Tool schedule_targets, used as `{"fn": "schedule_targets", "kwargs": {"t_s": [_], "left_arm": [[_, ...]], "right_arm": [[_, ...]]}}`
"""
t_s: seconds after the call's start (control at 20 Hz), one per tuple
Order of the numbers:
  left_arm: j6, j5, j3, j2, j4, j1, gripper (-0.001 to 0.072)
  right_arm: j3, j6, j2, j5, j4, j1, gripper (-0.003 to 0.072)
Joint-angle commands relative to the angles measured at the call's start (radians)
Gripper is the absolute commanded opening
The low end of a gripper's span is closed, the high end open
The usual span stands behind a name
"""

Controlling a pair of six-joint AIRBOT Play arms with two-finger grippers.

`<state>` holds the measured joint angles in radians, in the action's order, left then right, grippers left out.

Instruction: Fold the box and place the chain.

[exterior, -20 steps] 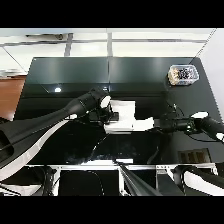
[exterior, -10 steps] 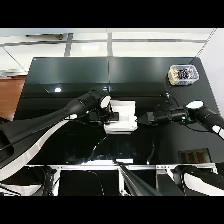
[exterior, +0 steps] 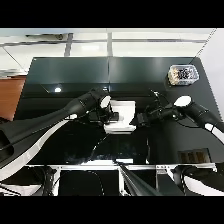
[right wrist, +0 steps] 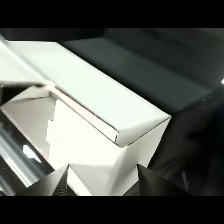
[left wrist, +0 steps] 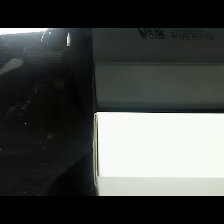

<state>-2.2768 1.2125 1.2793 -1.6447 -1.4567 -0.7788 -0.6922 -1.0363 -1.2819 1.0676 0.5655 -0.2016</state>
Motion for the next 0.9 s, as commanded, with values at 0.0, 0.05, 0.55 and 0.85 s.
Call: {"fn": "schedule_targets", "kwargs": {"t_s": [0.0, 0.05, 0.55, 0.85], "left_arm": [[0.000, -0.003, 0.000, -0.001, 0.000, 0.000, 0.0027], [0.000, -0.003, 0.000, -0.001, 0.000, 0.000, 0.0027], [0.000, 0.000, 0.000, -0.001, 0.000, 0.000, 0.0027], [0.000, 0.000, 0.000, -0.001, 0.000, 0.000, 0.0027]], "right_arm": [[-0.054, -0.158, 0.000, -0.034, 0.093, -0.066, 0.0475], [-0.075, -0.205, 0.000, -0.044, 0.134, -0.089, 0.0369], [-0.184, -0.788, -0.001, -0.131, 0.631, -0.315, 0.0369], [-0.339, -1.063, -0.122, 0.045, 0.898, -0.423, 0.0369]]}}
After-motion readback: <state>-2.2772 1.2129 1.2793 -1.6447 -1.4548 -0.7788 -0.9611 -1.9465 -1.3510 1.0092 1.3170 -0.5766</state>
